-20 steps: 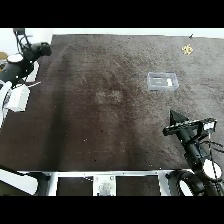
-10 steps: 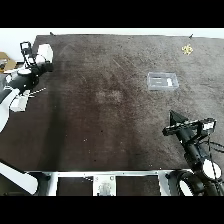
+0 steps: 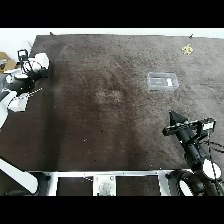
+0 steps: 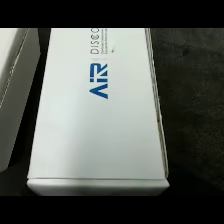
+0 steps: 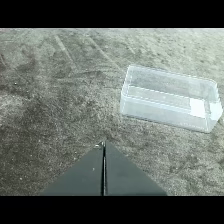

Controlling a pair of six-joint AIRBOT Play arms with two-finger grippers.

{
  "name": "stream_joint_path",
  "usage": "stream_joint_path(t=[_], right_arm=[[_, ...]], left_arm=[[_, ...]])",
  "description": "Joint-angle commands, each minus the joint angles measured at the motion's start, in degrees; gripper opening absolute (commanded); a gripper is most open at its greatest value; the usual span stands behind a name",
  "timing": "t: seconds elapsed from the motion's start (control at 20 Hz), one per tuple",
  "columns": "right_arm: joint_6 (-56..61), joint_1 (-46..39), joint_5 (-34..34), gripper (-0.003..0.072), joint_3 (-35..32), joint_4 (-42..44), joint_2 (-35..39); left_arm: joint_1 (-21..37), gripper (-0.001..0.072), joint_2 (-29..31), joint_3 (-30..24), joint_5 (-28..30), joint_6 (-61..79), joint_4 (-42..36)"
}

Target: Fold the box and place the chain.

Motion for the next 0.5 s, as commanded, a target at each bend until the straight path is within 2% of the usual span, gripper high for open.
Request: stream_joint_path(t=[0.0,0.45], right_arm=[[0.02,0.00,0.02,0.0004,-0.02,0.02,0.02],[0.04,0.00,0.28,0.0004,-0.04,0.07,0.02]], left_arm=[[0.35,0.0010,-0.98,0.07,3.89,0.26,2.25],[0.31,0.0011,-2.89,0.48,1.64,0.20,3.10]])
